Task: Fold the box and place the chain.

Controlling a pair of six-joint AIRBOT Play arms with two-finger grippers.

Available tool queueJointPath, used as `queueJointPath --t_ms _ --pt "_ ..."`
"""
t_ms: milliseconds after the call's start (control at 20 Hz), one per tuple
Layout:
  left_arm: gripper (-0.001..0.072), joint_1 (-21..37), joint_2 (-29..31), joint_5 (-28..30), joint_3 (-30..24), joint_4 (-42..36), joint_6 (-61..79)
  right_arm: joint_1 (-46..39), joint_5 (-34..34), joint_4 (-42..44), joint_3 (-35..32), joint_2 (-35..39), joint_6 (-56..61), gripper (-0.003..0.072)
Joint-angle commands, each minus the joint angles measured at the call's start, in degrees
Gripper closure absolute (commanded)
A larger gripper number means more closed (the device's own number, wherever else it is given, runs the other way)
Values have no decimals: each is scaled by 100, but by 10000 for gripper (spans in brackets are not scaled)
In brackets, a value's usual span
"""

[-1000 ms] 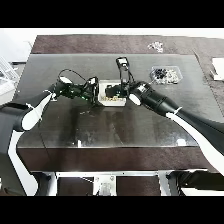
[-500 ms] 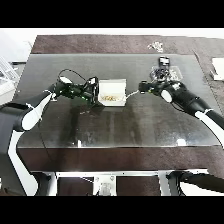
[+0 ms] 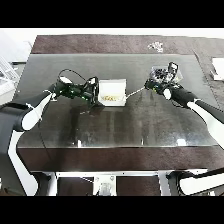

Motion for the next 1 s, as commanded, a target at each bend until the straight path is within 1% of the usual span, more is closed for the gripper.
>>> queueJointPath --t_ms 0,50,100,150,200,300,400,600,700,800,850,950 --pt "223 2 2 2 4 2 0 -46 -96 271 570 -605 11 148" --pt "223 2 2 2 4 2 0 -46 -90 271 693 -721 11 259" --pt "223 2 2 2 4 2 0 -55 -81 271 778 -817 11 326" --pt "222 2 2 2 4 2 0 -66 -59 269 802 -852 -13 456" --pt "222 2 2 2 4 2 0 -72 -57 267 802 -850 -96 669" --pt "223 2 2 0 4 2 0 -72 7 264 802 -649 -192 673" --pt "223 2 2 -11 4 2 0 31 52 247 802 -103 -540 675" --pt "223 2 2 -11 4 0 0 494 472 201 802 1650 -1355 676" --pt "223 2 2 -11 4 0 0 905 680 -192 802 2522 -1408 676" --pt "222 2 2 -11 4 0 0 1377 894 -485 802 3209 -1408 676" --pt "223 2 2 -11 4 0 0 1624 970 -560 802 3440 -1410 676" --pt "223 2 2 -11 4 2 0 2002 1104 -654 802 3617 -1408 676"
